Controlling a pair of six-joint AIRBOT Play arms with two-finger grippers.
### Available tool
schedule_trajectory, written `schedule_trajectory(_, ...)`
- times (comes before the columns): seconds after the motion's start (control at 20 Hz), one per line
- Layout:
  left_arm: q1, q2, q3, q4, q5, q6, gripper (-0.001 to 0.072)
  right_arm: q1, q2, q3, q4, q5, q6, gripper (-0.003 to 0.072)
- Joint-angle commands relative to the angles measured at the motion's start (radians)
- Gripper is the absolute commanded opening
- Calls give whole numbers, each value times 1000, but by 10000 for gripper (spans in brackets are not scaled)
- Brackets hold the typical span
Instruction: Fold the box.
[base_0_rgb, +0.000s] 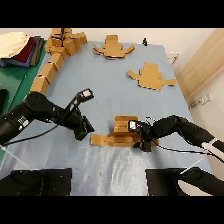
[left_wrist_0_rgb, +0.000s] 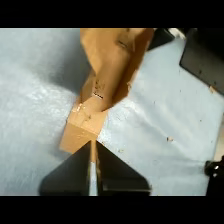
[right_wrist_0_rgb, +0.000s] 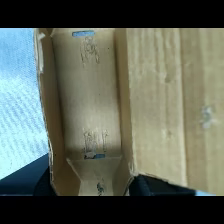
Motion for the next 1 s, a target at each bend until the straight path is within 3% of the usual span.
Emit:
schedule_trajectory(0.0,-117,-2,-22,64,99,103,661,1,0,0,0,0,1,513)
schedule_trajectory(0.15,-202,-80,-23,116,153,212,663,1,0,0,0,0,1,513)
schedule_trajectory(0.45,-247,-214,-19,68,265,261,664,1,0,0,0,0,1,513)
schedule_trajectory(0.75,-280,-246,-19,-29,360,293,662,1,0,0,0,0,1,513)
schedule_trajectory(0.95,-286,-259,-19,-83,372,343,661,1,0,0,0,0,1,513)
